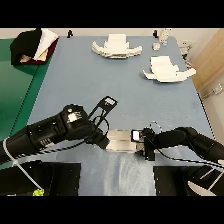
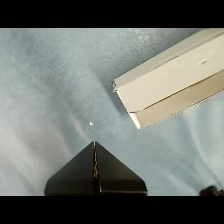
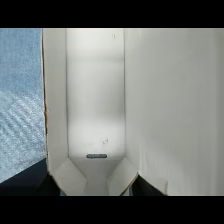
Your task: Fold the box.
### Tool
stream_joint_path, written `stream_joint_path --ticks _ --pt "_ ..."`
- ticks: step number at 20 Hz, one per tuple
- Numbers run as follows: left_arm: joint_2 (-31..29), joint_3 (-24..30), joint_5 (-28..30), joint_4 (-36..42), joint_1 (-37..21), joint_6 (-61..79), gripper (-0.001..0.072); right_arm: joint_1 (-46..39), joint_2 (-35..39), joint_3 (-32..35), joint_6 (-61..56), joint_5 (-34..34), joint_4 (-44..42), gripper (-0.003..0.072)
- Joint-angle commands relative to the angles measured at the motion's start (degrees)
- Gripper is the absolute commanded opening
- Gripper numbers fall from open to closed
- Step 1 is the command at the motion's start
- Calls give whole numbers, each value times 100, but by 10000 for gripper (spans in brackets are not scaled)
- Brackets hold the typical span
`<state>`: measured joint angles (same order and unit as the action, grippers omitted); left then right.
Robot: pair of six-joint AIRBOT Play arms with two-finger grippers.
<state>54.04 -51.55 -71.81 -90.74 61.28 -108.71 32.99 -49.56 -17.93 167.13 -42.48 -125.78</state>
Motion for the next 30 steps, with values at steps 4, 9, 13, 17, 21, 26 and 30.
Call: stream_joint_path --ticks 4,9,13,17,21,26,30 --pt "-931 1292 1093 3005 -1965 6787 33 -2 0 -4 0 -2 0 510" --pt "-935 2487 1810 4048 -3016 9746 674 -2 0 -4 0 -2 0 510" --pt "-933 3272 2938 5410 -3001 11363 676 -2 0 -4 0 -2 0 510" --pt "-835 3418 3246 5888 -2800 11742 675 -2 0 -4 0 -2 0 510" --pt "-452 3405 3390 6240 -2623 12137 675 -2 0 -4 0 -2 0 509" --pt "-101 3355 3687 6446 -2409 12297 675 -2 0 -4 0 -2 0 510" --pt "109 3320 3670 6553 -2284 12443 674 -2 0 -4 0 -2 0 510"
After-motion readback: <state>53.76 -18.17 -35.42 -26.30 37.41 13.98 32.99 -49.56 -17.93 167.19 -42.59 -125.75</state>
